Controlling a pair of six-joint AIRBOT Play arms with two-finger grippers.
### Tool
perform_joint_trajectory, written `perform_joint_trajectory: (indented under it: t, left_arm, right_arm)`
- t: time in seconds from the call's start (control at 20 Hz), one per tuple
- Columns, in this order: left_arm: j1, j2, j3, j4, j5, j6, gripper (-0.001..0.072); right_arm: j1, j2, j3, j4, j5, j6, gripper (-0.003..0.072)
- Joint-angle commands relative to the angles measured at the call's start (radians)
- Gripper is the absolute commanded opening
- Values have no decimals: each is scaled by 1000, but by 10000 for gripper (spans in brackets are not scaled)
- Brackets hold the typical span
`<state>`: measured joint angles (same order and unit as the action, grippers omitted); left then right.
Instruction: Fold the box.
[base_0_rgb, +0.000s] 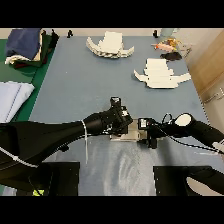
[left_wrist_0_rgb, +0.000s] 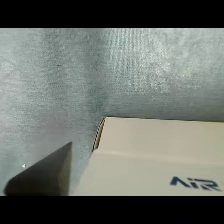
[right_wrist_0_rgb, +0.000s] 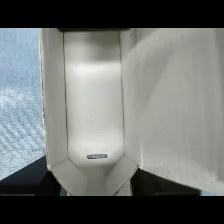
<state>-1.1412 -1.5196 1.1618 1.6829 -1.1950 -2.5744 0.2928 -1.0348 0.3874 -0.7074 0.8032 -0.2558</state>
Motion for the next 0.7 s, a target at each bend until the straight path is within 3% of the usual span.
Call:
perform_joint_trajectory:
  t: [0.0, 0.3, 0.35, 0.4, 0.45, 0.65]
  left_arm:
    - [1, -2, 0, 35, 29, -11, 359]
    - [0, -19, 0, 23, 32, -11, 357]
    - [0, -21, 0, 19, 32, -11, 313]
    - [0, -21, 0, 19, 33, -6, 44]
    - [0, -21, 0, 19, 35, -6, 15]
    - [-13, -20, 1, 18, 32, -6, 15]
  right_arm:
    - [0, 0, 0, 0, 0, 0, 521]
    - [0, 0, 0, 0, 0, 0, 522]
    - [0, -1, 0, 1, 0, 0, 521]
    - [0, 0, 0, 0, 0, 0, 521]
    - [0, 0, 0, 1, 0, 0, 521]
    - [0, 0, 0, 0, 0, 0, 521]
